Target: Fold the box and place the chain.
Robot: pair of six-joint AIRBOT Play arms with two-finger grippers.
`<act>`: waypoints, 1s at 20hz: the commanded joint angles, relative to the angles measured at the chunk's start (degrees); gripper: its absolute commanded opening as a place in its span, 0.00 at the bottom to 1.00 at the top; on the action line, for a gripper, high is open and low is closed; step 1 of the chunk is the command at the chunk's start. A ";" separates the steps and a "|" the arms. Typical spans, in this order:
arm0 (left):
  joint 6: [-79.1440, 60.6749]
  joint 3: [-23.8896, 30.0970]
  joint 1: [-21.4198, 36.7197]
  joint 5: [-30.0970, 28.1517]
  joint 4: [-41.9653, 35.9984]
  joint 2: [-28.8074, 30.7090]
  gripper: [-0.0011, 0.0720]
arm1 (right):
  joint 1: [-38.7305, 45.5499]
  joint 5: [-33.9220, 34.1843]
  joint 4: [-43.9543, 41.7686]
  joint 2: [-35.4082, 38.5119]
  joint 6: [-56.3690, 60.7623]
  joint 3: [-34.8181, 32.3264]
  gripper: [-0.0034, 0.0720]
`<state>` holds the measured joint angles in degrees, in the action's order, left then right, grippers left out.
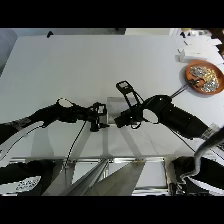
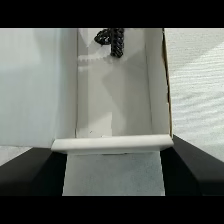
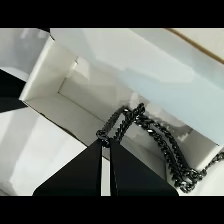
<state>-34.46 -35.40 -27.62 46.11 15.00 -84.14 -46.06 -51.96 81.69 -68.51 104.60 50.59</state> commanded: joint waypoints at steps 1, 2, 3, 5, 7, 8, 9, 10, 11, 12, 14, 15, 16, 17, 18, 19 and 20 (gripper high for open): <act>-0.02 0.02 0.02 0.00 0.02 0.04 0.32 | -0.04 -1.92 0.63 0.33 -0.11 0.04 0.13; -0.02 0.02 0.02 0.00 0.02 0.04 0.32 | -0.04 -1.86 0.63 1.05 -0.11 0.20 0.13; -0.02 0.02 0.02 -0.02 0.02 0.04 0.32 | -0.04 -2.05 0.66 2.08 -0.33 0.74 0.13; -0.02 0.02 0.02 0.00 0.02 0.04 0.32 | 0.02 -4.83 0.92 4.15 -3.69 2.82 0.18; -0.02 0.02 0.02 -0.02 0.00 0.04 0.32 | 0.02 -7.17 2.10 6.32 -4.57 4.00 0.55; -0.02 0.02 0.02 0.02 0.02 0.04 0.32 | 0.02 -7.78 2.40 7.23 -4.59 4.04 0.54; -0.02 0.02 0.02 -0.02 0.00 0.04 0.32 | 0.31 -8.87 2.56 7.82 -4.59 4.07 0.54; -0.02 0.02 0.02 0.00 0.02 0.04 0.32 | 1.03 -10.36 2.73 8.26 -4.63 4.07 0.46; -0.02 0.02 0.02 -0.02 0.02 0.04 0.32 | 2.49 -12.02 3.76 8.59 -4.61 4.07 0.41; -0.02 0.02 0.02 -0.02 0.02 0.04 0.32 | 4.52 -13.57 5.20 8.74 -4.61 4.09 0.40; -0.02 0.02 0.02 -0.02 0.02 0.04 0.32 | 9.07 -16.17 8.55 8.72 -4.63 4.07 0.38; -0.02 0.02 0.02 0.00 0.02 0.04 0.32 | 11.78 -16.85 10.32 8.72 -4.61 4.07 0.38; -0.02 0.02 0.02 0.00 0.02 0.04 0.32 | 14.49 -17.03 11.47 8.72 -4.61 4.07 0.38; -0.02 0.02 0.02 0.00 0.00 0.04 0.32 | 16.92 -16.74 12.44 8.68 -4.61 4.07 0.32; -0.02 0.02 0.02 0.00 0.02 0.04 0.32 | 19.26 -16.13 13.38 8.31 -4.59 4.04 0.23; -0.02 0.02 0.02 0.00 0.02 0.04 0.32 | 21.29 -15.67 14.19 7.43 -4.59 4.04 0.18; -0.02 0.02 0.02 0.00 0.02 0.04 0.32 | 23.54 -15.50 14.29 5.84 -4.59 4.04 0.18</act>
<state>-34.48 -35.40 -27.62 46.11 15.00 -84.14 -28.58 -67.22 93.10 -60.93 100.03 54.59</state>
